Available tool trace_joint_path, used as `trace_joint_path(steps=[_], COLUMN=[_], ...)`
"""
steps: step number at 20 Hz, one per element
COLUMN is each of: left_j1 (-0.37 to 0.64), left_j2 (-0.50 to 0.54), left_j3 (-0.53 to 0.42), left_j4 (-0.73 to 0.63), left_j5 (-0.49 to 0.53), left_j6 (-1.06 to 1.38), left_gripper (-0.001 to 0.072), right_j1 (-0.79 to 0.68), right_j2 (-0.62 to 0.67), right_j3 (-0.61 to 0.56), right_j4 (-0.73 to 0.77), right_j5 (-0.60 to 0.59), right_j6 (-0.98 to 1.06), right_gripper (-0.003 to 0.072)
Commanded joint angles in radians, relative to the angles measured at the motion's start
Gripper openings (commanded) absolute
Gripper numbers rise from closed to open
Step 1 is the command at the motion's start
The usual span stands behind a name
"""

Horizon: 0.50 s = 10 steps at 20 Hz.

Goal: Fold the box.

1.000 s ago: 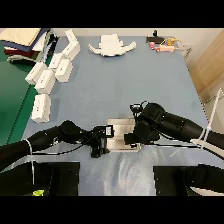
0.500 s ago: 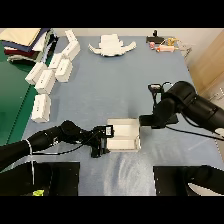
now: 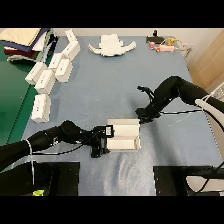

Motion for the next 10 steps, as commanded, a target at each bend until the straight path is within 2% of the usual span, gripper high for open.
trace_joint_path(steps=[1,5,10], left_j1=[0.000,0.000,0.000], left_j2=[-0.001,-0.001,-0.001], left_j3=[0.001,0.001,0.001], left_j4=[0.000,0.000,0.000], left_j5=[0.000,0.000,0.000], left_j6=[0.000,0.000,0.000], left_gripper=[0.0342,0.0342,0.0342], right_j1=[-0.020,-0.012,0.070], right_j2=[-0.063,-0.033,0.084], right_j3=[0.032,0.026,-0.054], right_j4=[0.130,0.125,0.121], right_j5=[-0.093,-0.166,-0.121], right_j6=[-0.195,-0.253,-0.296], right_gripper=[0.0004,0.0004,0.0004])
